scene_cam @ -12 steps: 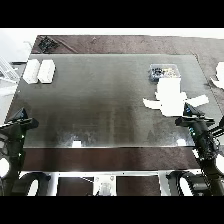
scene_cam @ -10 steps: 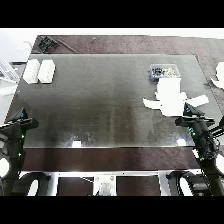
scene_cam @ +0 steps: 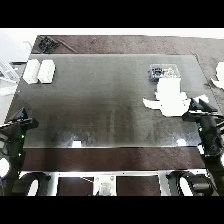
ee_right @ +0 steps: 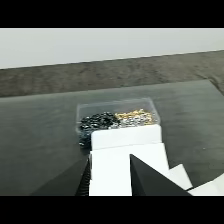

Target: Fold the box and place the chain.

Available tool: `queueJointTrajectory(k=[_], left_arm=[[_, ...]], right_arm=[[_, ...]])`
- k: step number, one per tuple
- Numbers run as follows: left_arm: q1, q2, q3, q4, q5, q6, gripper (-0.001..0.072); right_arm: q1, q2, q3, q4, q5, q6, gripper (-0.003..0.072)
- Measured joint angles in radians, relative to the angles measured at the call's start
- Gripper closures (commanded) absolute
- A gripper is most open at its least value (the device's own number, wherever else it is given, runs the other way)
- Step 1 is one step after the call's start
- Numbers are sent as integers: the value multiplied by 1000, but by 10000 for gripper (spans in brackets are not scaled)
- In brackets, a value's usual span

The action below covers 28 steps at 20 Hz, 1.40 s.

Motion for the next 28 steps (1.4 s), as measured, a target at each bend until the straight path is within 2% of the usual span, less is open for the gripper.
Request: queueJointTrajectory(k=[4,6,9,11,13,16,18,20,22,25,28], left_arm=[[0,0,0,0,0,0,689],[0,0,0,0,0,0,689],[0,0,0,0,0,0,689],[0,0,0,0,0,0,689],[0,0,0,0,0,0,689],[0,0,0,0,0,0,689],[0,0,0,0,0,0,689],[0,0,0,0,0,0,689],[0,0,0,0,0,0,689],[0,0,0,0,0,0,689],[0,0,0,0,0,0,689]], right_arm=[[-97,-193,132,-3,-39,-79,393],[-174,-306,205,-5,-3,-102,452],[-288,-468,294,-6,45,-118,451],[-351,-531,328,-6,61,-122,452],[-397,-567,350,-11,72,-129,398],[-470,-637,409,-38,121,-147,400],[-544,-707,467,-69,227,-121,464],[-631,-786,530,-168,385,-11,463],[-719,-876,603,-328,533,137,460],[-803,-997,719,-534,703,290,461],[-838,-1135,890,-726,871,408,390]])
